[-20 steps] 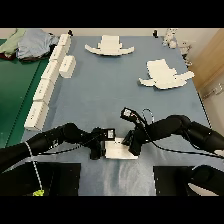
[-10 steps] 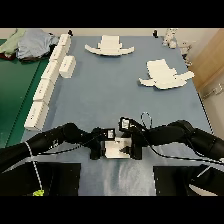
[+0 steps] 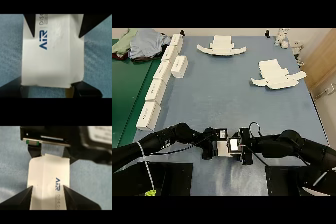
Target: Fold the box.
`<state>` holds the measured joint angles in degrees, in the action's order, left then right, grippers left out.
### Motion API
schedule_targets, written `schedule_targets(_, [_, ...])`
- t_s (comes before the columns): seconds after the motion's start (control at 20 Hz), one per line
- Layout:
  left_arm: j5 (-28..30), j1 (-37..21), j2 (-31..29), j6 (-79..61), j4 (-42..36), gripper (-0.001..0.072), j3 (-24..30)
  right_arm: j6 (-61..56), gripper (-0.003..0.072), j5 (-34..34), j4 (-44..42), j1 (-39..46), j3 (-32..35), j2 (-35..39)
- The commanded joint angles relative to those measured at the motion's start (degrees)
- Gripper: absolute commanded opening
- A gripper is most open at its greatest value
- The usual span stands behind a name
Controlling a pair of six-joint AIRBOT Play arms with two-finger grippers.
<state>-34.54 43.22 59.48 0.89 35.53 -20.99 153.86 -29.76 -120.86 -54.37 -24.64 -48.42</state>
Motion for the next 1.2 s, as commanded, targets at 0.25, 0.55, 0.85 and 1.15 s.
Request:
schedule_targets(0.25, [0.00, 0.02, 0.02, 0.02, 0.00, 0.0421, 0.02, -0.98, 0.0578, 10.32, 7.10, -2.89, 2.47, 1.88])
schedule_targets(0.55, [0.00, 0.02, 0.02, 0.02, 0.00, 0.0421, 0.02, -0.94, 0.0579, 10.25, 7.13, -2.86, 2.47, 5.66])
schedule_targets(0.85, [0.00, 0.02, 0.02, 0.02, -0.02, 0.0421, 0.02, -0.83, 0.0579, 10.27, 7.13, -2.84, 2.47, 5.90])
schedule_targets(1.15, [0.00, 0.02, 0.02, 0.02, -0.02, 0.0421, 0.02, -0.85, 0.0363, 9.73, 7.13, -2.86, 2.58, 5.03])
